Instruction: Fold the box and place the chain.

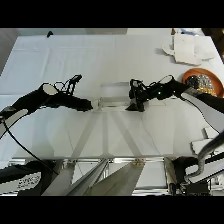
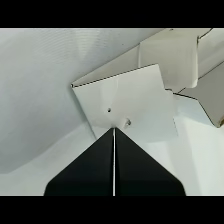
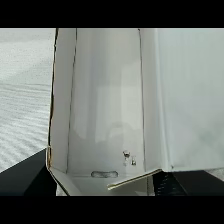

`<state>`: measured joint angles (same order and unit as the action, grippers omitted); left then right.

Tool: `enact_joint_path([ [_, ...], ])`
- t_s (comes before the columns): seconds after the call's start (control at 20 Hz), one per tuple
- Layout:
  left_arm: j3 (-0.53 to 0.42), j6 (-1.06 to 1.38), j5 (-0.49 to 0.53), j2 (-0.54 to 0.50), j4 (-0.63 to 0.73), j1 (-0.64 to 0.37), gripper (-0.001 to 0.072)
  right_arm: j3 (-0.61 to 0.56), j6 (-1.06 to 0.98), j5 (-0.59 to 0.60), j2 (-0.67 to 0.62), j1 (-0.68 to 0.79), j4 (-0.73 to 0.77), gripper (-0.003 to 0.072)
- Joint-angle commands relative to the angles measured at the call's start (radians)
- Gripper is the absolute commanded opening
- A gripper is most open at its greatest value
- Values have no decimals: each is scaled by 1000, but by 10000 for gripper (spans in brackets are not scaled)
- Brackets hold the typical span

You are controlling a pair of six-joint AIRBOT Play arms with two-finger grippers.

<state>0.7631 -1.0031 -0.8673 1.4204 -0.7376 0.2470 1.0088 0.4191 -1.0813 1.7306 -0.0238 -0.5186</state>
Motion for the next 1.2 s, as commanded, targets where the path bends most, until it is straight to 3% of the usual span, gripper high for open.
enact_joint_path([
  [0.0,0,-19,2,-5,-60,0,4,1,0,0,0,0,0,518],
  [0.9,-3,-101,70,0,-96,10,1,1,0,0,0,0,0,518],
  [1.15,-3,-175,79,6,-192,32,0,1,0,0,0,0,0,518],
])
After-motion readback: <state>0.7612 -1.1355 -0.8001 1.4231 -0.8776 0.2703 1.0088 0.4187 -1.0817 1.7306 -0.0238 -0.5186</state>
